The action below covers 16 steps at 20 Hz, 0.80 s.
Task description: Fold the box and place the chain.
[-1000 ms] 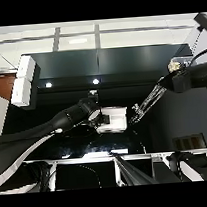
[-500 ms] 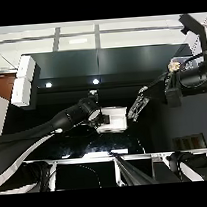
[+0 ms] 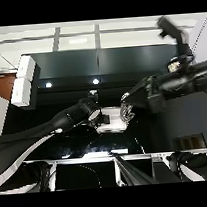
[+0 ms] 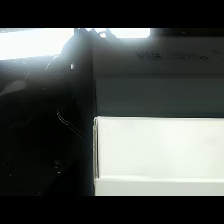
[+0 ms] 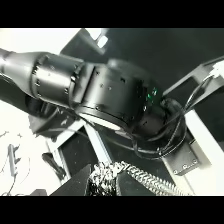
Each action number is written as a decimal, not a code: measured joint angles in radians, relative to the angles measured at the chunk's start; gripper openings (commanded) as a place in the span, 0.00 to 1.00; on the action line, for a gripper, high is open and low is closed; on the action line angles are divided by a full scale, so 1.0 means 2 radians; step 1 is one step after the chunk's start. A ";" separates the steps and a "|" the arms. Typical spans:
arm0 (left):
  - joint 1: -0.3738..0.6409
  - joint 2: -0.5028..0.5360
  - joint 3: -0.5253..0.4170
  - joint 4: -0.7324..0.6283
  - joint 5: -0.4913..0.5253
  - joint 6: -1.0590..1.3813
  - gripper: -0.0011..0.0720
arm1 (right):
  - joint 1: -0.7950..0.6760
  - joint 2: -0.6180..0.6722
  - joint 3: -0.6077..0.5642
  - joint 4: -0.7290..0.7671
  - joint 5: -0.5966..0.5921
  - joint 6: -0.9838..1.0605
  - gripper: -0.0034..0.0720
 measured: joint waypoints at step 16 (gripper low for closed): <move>0.000 0.000 0.000 0.000 0.000 0.000 0.05 | 0.020 -0.033 -0.178 -0.028 -0.120 -0.019 0.73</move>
